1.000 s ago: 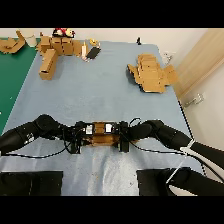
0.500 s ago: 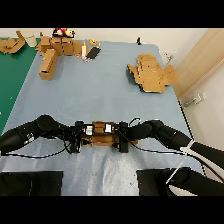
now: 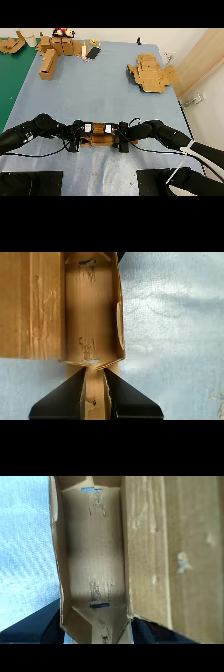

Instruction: Fold the box.

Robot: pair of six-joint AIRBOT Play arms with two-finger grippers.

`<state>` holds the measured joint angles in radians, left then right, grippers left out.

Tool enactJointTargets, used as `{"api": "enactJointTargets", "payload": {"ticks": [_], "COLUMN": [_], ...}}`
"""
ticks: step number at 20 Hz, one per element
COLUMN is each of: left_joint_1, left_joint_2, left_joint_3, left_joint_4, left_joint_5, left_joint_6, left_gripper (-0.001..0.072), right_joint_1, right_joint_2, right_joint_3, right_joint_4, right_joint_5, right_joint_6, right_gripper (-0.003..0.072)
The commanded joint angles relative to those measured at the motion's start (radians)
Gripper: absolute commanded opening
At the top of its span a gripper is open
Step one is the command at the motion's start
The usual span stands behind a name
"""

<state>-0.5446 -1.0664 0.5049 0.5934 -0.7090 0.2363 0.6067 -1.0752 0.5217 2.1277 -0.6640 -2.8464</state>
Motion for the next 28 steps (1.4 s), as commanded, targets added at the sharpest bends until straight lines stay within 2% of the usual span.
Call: {"api": "enactJointTargets", "payload": {"ticks": [1, 2, 3, 4, 10, 13, 20, 21, 22, 23, 24, 27, 28], "left_joint_1": [0.002, 0.002, 0.002, 0.002, -0.020, -0.024, -0.023, -0.024, -0.024, -0.023, -0.024, -0.024, -0.024], "left_joint_2": [-0.001, -0.001, -0.002, -0.006, -0.021, -0.037, -0.048, -0.048, -0.048, -0.048, -0.048, -0.056, -0.063], "left_joint_3": [0.001, 0.001, 0.001, 0.001, 0.001, 0.001, 0.000, 0.000, 0.000, 0.000, 0.000, 0.000, 0.000], "left_joint_4": [-0.067, -0.071, -0.070, -0.071, -0.102, -0.153, -0.171, -0.171, -0.176, -0.186, -0.192, -0.193, -0.194], "left_joint_5": [-0.027, -0.026, -0.024, -0.023, 0.027, 0.026, 0.027, 0.026, 0.026, 0.026, 0.026, 0.026, 0.026], "left_joint_6": [0.003, 0.005, 0.013, 0.019, 0.035, 0.090, 0.119, 0.119, 0.118, 0.117, 0.115, 0.115, 0.115], "left_gripper": [0.0169, 0.0165, 0.0063, 0.0040, 0.0039, 0.0039, 0.0043, 0.0073, 0.0225, 0.0335, 0.0367, 0.0369, 0.0508], "right_joint_1": [0.000, 0.000, 0.000, 0.000, 0.000, 0.000, 0.000, 0.000, 0.000, 0.000, 0.000, 0.000, 0.000], "right_joint_2": [0.000, 0.000, 0.000, 0.000, 0.000, 0.000, 0.000, 0.000, 0.000, 0.000, 0.000, 0.000, 0.000], "right_joint_3": [0.001, 0.001, 0.001, 0.001, 0.001, 0.001, 0.001, 0.001, 0.001, 0.001, 0.001, 0.001, 0.001], "right_joint_4": [0.000, 0.000, 0.000, 0.000, 0.000, 0.000, 0.000, 0.000, 0.000, 0.000, 0.000, 0.000, 0.000], "right_joint_5": [0.001, 0.001, 0.001, 0.001, 0.001, 0.001, 0.001, 0.001, 0.001, 0.001, 0.001, 0.001, 0.001], "right_joint_6": [0.000, 0.000, 0.000, 0.000, 0.000, 0.000, 0.000, 0.000, 0.000, 0.000, 0.000, 0.000, 0.000], "right_gripper": [0.0497, 0.0496, 0.0496, 0.0496, 0.0496, 0.0496, 0.0496, 0.0496, 0.0497, 0.0496, 0.0497, 0.0497, 0.0496]}}
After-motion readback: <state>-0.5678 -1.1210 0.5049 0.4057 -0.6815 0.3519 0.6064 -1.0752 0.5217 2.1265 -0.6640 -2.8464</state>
